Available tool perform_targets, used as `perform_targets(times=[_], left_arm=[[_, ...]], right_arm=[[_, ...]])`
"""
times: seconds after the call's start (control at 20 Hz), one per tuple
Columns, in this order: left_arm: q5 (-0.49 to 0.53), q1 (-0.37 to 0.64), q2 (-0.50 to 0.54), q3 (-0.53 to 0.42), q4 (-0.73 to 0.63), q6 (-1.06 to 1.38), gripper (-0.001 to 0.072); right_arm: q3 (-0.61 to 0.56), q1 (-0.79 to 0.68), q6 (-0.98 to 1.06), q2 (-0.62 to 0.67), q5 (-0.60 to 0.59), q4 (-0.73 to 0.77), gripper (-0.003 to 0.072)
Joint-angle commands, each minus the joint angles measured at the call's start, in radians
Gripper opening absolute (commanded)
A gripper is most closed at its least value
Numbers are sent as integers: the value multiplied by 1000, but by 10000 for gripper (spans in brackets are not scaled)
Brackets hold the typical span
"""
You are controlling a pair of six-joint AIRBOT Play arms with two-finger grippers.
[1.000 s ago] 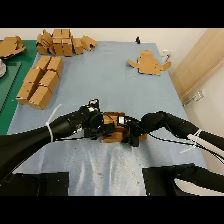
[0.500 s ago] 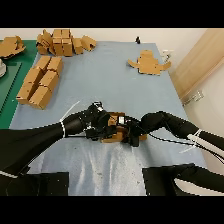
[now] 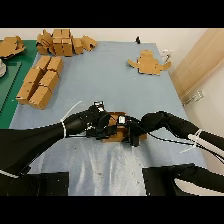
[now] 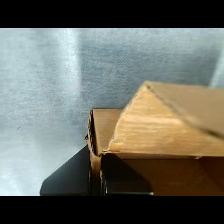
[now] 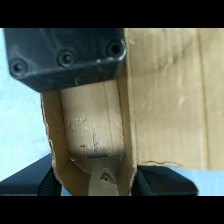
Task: Fold the box.
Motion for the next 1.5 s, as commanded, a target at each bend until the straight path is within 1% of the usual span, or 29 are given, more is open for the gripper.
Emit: perform_targets(times=[0.0,0.1,0.15,0.2,0.25,0.45,0.55,0.7,0.95,1.2,1.3,1.4,1.45], left_arm=[[45,1,0,1,-9,12,11],[45,1,0,2,-11,13,14],[44,1,0,5,-11,23,218],[43,1,0,6,-11,19,544],[43,1,0,7,-12,18,585],[1,2,11,7,-6,20,588],[-3,3,24,7,-7,21,588],[-6,4,62,7,14,20,588],[-93,35,130,7,51,21,586],[-98,40,156,7,69,24,577],[-98,40,160,8,67,24,257],[-101,40,177,9,60,49,12],[-112,40,195,9,60,75,10]], right_arm=[[-1,1,-2,-1,-2,0,450],[-1,1,-2,-1,-2,0,450],[-1,1,-2,-1,-2,0,450],[-1,1,-2,-1,-2,0,450],[-1,1,-2,-1,-2,0,450],[-1,1,-2,-1,-2,0,450],[-1,1,-2,-1,-2,0,450],[-1,1,-2,-1,-2,0,450],[-1,1,-2,-1,-2,0,450],[-1,1,-2,-1,-2,0,450],[-1,1,-2,-1,-2,0,450],[-1,1,-2,-1,-3,0,450],[-1,1,-2,-1,-4,0,450]])
